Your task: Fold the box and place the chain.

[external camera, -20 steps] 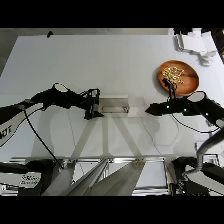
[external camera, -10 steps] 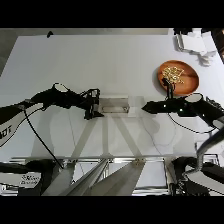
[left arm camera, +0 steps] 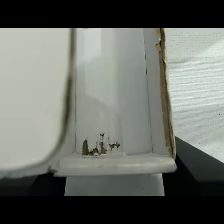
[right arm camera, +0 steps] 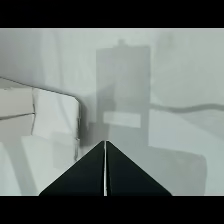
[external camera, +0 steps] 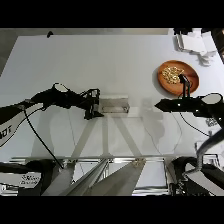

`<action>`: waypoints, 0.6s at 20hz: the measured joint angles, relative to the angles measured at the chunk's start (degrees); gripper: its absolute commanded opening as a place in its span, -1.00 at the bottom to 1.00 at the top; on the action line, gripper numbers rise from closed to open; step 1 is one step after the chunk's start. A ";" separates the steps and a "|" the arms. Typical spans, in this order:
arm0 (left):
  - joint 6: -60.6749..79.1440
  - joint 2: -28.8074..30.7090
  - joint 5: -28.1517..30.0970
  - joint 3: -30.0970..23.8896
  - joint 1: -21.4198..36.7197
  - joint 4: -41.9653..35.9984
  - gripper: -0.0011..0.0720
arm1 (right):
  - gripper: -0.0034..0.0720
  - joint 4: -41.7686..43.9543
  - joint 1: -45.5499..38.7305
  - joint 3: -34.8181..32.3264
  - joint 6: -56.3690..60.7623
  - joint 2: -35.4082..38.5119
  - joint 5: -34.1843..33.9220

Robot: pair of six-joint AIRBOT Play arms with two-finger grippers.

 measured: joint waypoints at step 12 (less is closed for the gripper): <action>0.00 0.00 0.00 0.00 0.00 0.00 -0.56 | -0.92 15.72 11.93 -0.66 -3.63 -14.45 -4.13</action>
